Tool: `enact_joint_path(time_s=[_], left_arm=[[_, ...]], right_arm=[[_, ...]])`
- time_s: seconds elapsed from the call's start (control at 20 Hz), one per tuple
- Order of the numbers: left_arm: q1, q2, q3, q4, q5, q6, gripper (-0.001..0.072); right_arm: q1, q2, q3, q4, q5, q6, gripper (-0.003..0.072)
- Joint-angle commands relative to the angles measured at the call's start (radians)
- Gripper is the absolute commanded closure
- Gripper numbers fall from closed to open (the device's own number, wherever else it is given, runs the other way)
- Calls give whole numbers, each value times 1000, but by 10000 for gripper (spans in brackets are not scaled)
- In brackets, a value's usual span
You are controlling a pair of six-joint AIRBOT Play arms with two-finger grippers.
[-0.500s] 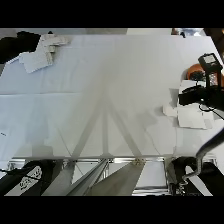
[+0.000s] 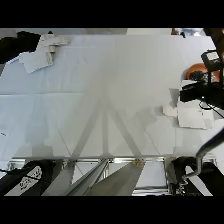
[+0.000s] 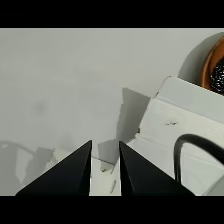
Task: Fold the box and place the chain.
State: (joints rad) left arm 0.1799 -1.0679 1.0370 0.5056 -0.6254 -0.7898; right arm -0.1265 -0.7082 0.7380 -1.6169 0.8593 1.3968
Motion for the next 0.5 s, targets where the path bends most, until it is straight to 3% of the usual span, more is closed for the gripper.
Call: enact_joint_path(time_s=[0.0,0.25,0.45], left_arm=[[-1,1,0,0,0,0,15],[-1,1,0,0,0,0,15],[0,1,0,0,0,0,15]], right_arm=[[-1,-1,1,-181,32,93,488],[-20,-1,1,-411,160,129,488],[-269,-13,1,-412,163,184,488]])
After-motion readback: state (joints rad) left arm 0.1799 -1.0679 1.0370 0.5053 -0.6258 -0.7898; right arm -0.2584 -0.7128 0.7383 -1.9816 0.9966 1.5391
